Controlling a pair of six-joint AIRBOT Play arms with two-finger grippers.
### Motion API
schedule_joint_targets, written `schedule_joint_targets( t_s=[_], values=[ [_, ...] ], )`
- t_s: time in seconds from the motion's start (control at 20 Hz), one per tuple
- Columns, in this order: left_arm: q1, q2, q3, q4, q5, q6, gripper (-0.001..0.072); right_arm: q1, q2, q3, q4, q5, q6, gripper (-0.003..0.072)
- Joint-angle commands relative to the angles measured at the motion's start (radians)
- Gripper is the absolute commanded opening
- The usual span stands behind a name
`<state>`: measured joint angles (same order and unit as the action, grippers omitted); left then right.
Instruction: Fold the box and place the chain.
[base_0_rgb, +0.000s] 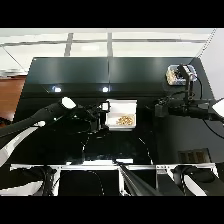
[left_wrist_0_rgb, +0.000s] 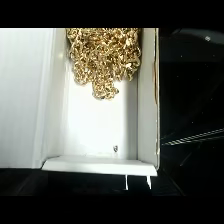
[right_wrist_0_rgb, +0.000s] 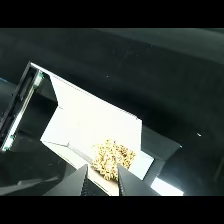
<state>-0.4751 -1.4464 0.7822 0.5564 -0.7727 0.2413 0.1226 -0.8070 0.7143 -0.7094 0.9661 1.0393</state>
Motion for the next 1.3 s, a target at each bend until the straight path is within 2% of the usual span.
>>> schedule_joint_targets(
  t_s=[0.0, 0.1, 0.2, 0.25, 0.3, 0.35, 0.4, 0.5, 0.65, 0.75, 1.0, 1.2, 1.25],
  values=[
    [-0.012, -0.001, 0.001, 0.001, 0.006, 0.018, 0.0714, 0.001, 0.000, -0.004, -0.001, -0.022, 0.000, 0.0220],
    [-0.018, -0.001, 0.001, 0.001, 0.013, 0.018, 0.0658, 0.006, 0.000, -0.013, 0.000, -0.071, 0.000, 0.0220],
    [-0.021, -0.001, 0.001, 0.001, 0.013, 0.018, 0.0394, 0.030, -0.002, -0.026, 0.000, -0.160, 0.003, 0.0242],
    [-0.021, -0.001, 0.001, 0.001, 0.013, 0.018, 0.0369, 0.048, -0.011, -0.026, 0.001, -0.220, 0.041, 0.0404],
    [-0.021, -0.001, 0.001, 0.001, 0.013, 0.018, 0.0369, 0.067, -0.027, -0.026, 0.002, -0.286, 0.092, 0.0640],
    [-0.021, -0.001, 0.001, 0.001, 0.013, 0.018, 0.0369, 0.087, -0.052, -0.023, 0.002, -0.366, 0.129, 0.0664],
    [-0.021, -0.001, 0.001, 0.001, 0.013, 0.018, 0.0369, 0.101, -0.095, -0.006, 0.002, -0.425, 0.160, 0.0664],
    [-0.021, -0.001, 0.001, 0.001, 0.014, 0.018, 0.0369, 0.103, -0.216, 0.072, 0.002, -0.425, 0.187, 0.0663],
    [-0.023, -0.001, 0.001, 0.003, 0.013, 0.018, 0.0370, 0.104, -0.417, 0.187, 0.002, -0.323, 0.181, 0.0663],
    [-0.023, -0.001, 0.001, 0.003, 0.014, 0.018, 0.0370, 0.121, -0.491, 0.208, 0.003, -0.251, 0.091, 0.0662],
    [-0.023, -0.001, 0.001, 0.003, 0.014, 0.018, 0.0370, 0.129, -0.436, 0.231, -0.026, 0.073, -0.465, 0.0662],
    [-0.023, -0.001, 0.001, 0.003, 0.015, 0.018, 0.0370, 0.129, -0.386, 0.237, -0.065, 0.167, -0.616, 0.0661],
    [-0.023, -0.001, 0.001, 0.003, 0.018, 0.017, 0.0370, 0.136, -0.386, 0.224, -0.071, 0.153, -0.658, 0.0661]
  ],
)
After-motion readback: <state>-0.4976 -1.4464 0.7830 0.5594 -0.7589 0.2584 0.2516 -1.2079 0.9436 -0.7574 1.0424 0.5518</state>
